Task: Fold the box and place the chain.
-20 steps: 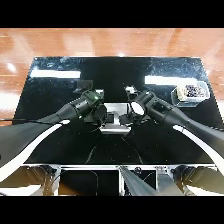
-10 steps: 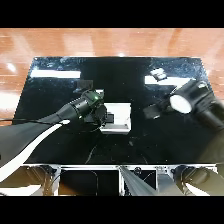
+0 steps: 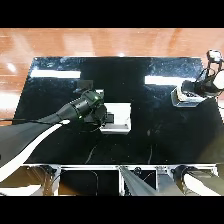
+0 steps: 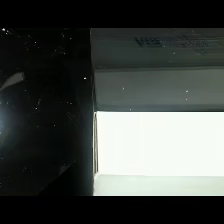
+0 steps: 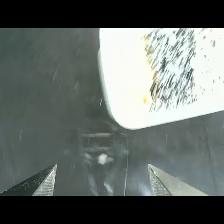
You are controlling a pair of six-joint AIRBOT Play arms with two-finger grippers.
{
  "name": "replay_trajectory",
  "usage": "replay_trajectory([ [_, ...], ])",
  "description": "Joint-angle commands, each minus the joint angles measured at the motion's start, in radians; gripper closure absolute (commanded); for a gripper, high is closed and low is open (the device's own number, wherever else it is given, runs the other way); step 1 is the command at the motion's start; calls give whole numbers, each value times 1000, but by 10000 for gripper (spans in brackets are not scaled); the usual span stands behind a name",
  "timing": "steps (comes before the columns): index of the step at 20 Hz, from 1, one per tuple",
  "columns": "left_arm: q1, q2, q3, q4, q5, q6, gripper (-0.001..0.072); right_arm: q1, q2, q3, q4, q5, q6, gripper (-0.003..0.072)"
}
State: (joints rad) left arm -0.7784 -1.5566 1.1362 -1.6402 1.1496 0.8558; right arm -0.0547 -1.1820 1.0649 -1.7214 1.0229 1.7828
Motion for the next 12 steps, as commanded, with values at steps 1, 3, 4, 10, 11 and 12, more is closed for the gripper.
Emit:
replay_trajectory([
  [1, 0, 0, 0, 0, 24, 0, 688, -108, -139, 69, 98, -66, 44, 29],
  [3, 0, 0, 0, 2, 55, 0, 688, -150, -220, 130, 112, -12, 203, 29],
  [4, 0, 0, 0, 2, 56, 0, 688, -173, -249, 158, 157, 11, 256, 30],
  [10, 0, 0, 0, 2, 27, 0, 688, -261, -335, 194, 391, -9, 342, 39],
  [11, 0, 0, 0, 2, 26, 0, 688, -263, -345, 194, 397, -22, 341, 39],
  [12, 0, 0, 0, 3, 26, 0, 688, -263, -353, 194, 409, -39, 333, 39],
])
